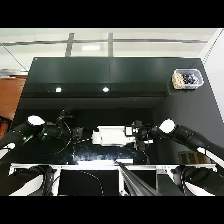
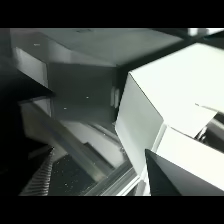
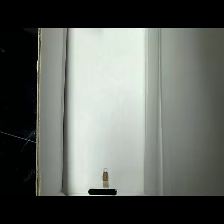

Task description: Fold the box and place the chain.

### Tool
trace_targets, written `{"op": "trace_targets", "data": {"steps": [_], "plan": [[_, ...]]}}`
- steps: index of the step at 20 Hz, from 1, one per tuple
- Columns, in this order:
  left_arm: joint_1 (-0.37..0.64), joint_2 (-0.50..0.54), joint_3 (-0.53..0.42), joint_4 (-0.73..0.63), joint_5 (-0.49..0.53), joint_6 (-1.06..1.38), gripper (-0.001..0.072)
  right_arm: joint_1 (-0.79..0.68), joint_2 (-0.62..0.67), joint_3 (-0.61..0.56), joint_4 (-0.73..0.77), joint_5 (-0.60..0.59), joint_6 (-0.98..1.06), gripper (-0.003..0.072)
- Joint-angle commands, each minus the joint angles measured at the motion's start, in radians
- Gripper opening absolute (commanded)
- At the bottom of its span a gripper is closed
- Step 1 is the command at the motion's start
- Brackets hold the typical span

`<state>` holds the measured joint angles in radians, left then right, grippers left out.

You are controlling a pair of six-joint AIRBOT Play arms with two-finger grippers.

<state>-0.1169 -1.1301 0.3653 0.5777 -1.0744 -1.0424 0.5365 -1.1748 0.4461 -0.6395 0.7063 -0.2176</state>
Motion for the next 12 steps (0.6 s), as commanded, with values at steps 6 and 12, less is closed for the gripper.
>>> {"op": "trace_targets", "data": {"steps": [6,12], "plan": [[-0.058,0.223,0.031,0.023,0.018,-0.103,0.066,0.001,0.0,0.0,0.0,0.0,0.0,0.0359],[-0.407,0.28,0.031,0.205,0.297,-0.418,0.066,0.001,0.0,0.0,0.0,0.0,0.0,0.0359]]}}
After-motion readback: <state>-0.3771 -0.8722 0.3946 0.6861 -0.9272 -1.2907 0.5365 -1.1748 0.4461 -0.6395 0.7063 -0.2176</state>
